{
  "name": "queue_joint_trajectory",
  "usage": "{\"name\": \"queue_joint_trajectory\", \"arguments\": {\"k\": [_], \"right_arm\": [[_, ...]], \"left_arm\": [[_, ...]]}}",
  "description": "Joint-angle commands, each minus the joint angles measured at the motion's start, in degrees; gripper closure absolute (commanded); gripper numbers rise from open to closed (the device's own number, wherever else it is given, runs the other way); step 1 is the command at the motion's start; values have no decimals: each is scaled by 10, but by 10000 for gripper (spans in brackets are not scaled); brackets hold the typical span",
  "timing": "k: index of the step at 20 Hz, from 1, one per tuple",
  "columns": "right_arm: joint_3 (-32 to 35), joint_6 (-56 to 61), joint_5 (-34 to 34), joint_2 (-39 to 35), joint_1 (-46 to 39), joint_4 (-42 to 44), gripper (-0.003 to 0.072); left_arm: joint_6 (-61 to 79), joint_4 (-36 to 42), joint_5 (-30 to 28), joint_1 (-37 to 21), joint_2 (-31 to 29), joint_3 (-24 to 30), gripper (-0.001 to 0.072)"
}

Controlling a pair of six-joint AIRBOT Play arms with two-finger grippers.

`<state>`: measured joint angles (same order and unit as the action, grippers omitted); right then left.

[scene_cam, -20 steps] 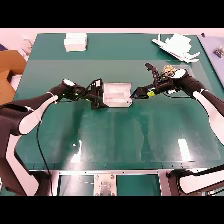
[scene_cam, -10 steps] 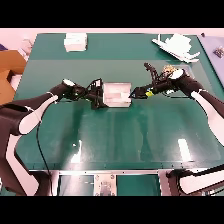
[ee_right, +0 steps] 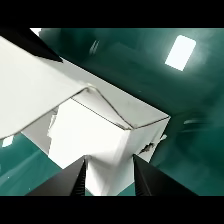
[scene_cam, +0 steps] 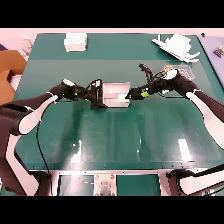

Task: Fold the box and place the chain.

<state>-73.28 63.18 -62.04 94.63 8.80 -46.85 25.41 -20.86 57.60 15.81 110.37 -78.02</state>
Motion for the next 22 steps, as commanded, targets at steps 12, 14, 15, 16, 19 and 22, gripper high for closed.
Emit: {"name": "queue_joint_trajectory", "arguments": {"k": [12, 14, 15, 16, 19, 22], "right_arm": [[-43, 226, 15, 4, 94, -177, 355], [-50, 256, 16, 10, 106, -202, 354], [-53, 277, 16, 14, 110, -212, 354], [-55, 286, 16, 18, 113, -214, 354], [-64, 320, 16, 24, 122, -231, 355], [-72, 359, 13, 28, 130, -264, 356]], "left_arm": [[1, 3, 1, 0, 0, 0, 181], [1, 3, 1, 0, 0, 0, 181], [1, 3, 1, 0, 0, 0, 181], [1, 3, 1, 0, 0, 0, 181], [1, 3, 1, 0, 0, 0, 181], [1, 3, 0, 0, 0, 0, 181]]}}
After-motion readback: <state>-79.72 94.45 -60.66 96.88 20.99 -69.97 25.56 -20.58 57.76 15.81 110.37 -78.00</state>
